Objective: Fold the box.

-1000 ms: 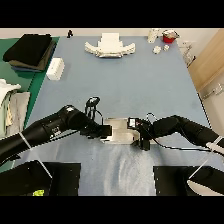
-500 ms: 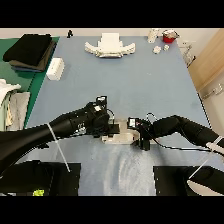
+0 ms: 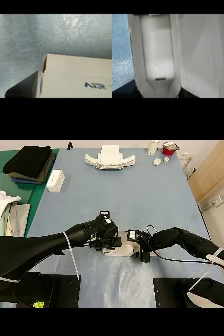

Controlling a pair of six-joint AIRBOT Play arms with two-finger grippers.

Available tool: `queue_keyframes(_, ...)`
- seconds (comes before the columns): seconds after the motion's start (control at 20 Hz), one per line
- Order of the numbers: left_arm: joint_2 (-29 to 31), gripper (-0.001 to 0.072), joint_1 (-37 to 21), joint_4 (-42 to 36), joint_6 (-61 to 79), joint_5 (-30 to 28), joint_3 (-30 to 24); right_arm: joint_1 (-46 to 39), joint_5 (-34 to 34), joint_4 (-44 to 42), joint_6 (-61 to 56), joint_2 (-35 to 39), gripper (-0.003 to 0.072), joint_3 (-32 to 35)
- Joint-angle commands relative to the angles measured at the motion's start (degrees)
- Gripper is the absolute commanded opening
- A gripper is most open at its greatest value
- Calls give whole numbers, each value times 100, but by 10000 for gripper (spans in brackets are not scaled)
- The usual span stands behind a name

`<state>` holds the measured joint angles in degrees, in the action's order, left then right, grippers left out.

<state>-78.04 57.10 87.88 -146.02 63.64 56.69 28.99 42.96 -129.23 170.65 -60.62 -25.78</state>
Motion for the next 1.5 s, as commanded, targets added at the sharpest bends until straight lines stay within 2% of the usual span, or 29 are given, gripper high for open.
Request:
queue_keyframes(0.0, -68, 130, 7, 90, -61, -7, 24, 2, 0, 0, 0, -2, 504, 2)
queue_keyframes(0.05, -70, 13, 9, 92, -63, -24, 24, 2, 0, -2, 0, -2, 504, 2)
queue_keyframes(0.45, -59, 23, 9, 61, -39, 2, 26, 2, 0, 0, 0, -2, 505, 2)
queue_keyframes(0.55, -7, 513, 7, 63, 0, 9, 35, 2, 0, 0, 0, -2, 504, 2)
queue_keyframes(0.8, 426, 516, 4, 199, 13, 319, 48, 2, 0, 0, 0, -2, 504, 2)
queue_keyframes(1.05, 1554, 513, 7, 195, 542, 1287, 50, 2, 0, 0, 0, -2, 504, 2)
queue_keyframes(1.1, 1803, 374, 7, 197, 697, 1475, 50, 2, 0, -2, 0, -2, 504, 2)
queue_keyframes(1.15, 2048, 21, 7, 199, 1051, 1631, 50, 2, 0, 0, 0, -2, 504, 2)
queue_keyframes(1.3, 2455, 12, -76, 282, 2087, 1687, 48, 2, 0, 0, 0, -2, 504, 2)
queue_keyframes(1.45, 2367, 12, -455, 238, 3311, 1488, 24, 2, 0, 0, 0, -2, 504, 2)
